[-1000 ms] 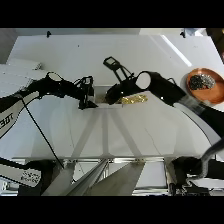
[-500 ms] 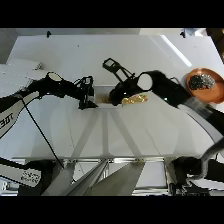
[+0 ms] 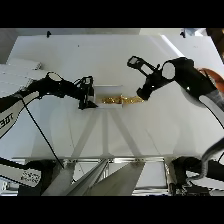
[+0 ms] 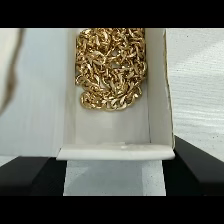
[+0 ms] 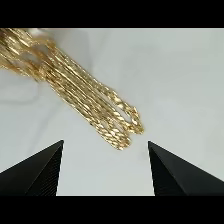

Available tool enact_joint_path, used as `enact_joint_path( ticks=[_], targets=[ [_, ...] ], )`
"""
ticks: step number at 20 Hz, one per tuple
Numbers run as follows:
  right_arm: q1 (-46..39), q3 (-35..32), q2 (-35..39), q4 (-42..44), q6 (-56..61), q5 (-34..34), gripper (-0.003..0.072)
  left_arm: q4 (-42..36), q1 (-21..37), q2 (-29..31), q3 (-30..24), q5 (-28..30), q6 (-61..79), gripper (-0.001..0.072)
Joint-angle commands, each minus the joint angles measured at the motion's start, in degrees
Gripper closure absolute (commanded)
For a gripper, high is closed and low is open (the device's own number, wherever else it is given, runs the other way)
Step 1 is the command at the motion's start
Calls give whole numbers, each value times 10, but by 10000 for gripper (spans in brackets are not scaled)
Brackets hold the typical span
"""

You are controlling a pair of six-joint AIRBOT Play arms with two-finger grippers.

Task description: Fold the box and place the chain.

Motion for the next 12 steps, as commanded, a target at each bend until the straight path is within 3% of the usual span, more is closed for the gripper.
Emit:
enact_joint_path(
  ticks=[1, 9, 10, 12],
  targets=[
    [-24, 0, -56, -15, -65, 7, 98, 0, 0, 0, 0, 0, 0, 536],
    [-15, 0, -137, 6, -134, -34, 95, 0, 0, 0, 0, 0, 0, 536],
    [-15, 0, -140, 7, -134, -37, 170, 0, 0, 0, 0, 0, 0, 536],
    [-15, 0, -142, 7, -129, -30, 455, 0, 0, 0, 0, 0, 0, 536]
  ],
)
